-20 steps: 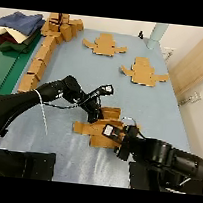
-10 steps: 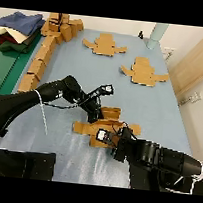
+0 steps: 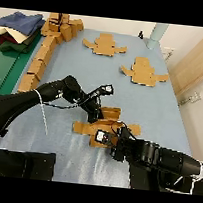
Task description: Fold the box.
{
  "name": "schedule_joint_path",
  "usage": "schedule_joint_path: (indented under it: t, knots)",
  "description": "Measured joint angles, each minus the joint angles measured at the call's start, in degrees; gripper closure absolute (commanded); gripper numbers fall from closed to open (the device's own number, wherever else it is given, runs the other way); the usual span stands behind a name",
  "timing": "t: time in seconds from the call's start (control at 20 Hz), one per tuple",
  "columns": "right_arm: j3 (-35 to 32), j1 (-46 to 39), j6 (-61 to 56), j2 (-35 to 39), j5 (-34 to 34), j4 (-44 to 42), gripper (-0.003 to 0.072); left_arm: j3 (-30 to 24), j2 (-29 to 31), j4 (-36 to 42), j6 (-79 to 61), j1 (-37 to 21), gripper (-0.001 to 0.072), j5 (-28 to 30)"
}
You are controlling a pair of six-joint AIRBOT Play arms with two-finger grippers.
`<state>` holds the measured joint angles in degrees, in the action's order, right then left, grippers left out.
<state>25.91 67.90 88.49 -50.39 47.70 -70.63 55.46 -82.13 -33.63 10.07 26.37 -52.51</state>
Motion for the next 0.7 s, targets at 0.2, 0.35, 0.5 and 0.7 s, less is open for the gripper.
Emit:
schedule_joint_path:
  t: [0.2, 0.35, 0.5, 0.7]
  knots:
    - [0.00, 0.00, 0.02, 0.00, -0.66, 0.37, -0.0011, 0.00, 0.02, 0.00, 0.00, 0.00, 0.0696, 0.00]
    - [0.00, 0.00, 0.04, 0.00, -0.79, -0.50, -0.0011, 0.00, 0.00, 0.00, 0.00, 0.00, 0.0696, 0.00]
    - [0.00, 0.00, 0.04, 0.00, -0.90, -1.20, -0.0011, 0.00, 0.00, 0.00, 0.00, 0.00, 0.0696, 0.00]
    - [0.00, 0.00, 0.07, -0.63, -0.98, -1.07, -0.0011, 0.00, 0.02, 0.00, 0.02, 0.00, 0.0696, 0.00]
